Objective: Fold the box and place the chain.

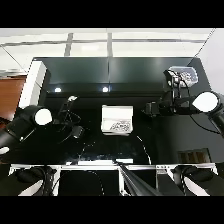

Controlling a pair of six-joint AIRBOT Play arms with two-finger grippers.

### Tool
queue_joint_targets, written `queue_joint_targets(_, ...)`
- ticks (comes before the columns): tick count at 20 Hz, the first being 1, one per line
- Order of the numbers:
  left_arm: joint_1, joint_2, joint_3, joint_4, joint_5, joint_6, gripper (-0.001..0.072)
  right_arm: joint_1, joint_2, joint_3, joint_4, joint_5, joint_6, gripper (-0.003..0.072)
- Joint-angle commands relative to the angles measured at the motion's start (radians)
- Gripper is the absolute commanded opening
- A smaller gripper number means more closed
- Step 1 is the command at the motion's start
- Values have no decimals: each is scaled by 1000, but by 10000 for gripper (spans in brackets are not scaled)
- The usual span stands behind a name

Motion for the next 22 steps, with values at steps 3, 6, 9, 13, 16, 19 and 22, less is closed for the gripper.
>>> queue_joint_targets(3, 47, 23, -114, -457, 257, 1108, 720, -1, 0, 1, 1, -10, 11, 280)
queue_joint_targets(6, 6, 3, -101, -460, 277, 1509, 720, -1, 0, 1, 1, -31, 24, 280)
queue_joint_targets(9, 21, -96, -78, -565, 253, 1651, 720, 0, 0, 1, 2, -56, 50, 280)
queue_joint_targets(13, 70, -259, -5, -600, 183, 1706, 720, 0, 0, 1, 2, -59, 53, 280)
queue_joint_targets(16, 69, -332, 45, -601, 182, 1703, 720, 0, 0, 1, 2, -58, 53, 280)
queue_joint_targets(19, 67, -353, 66, -611, 164, 1704, 720, 0, 0, 1, 2, -60, 53, 281)
queue_joint_targets(22, 66, -354, 65, -615, 159, 1705, 720, -1, 0, 1, 2, -60, 53, 280)
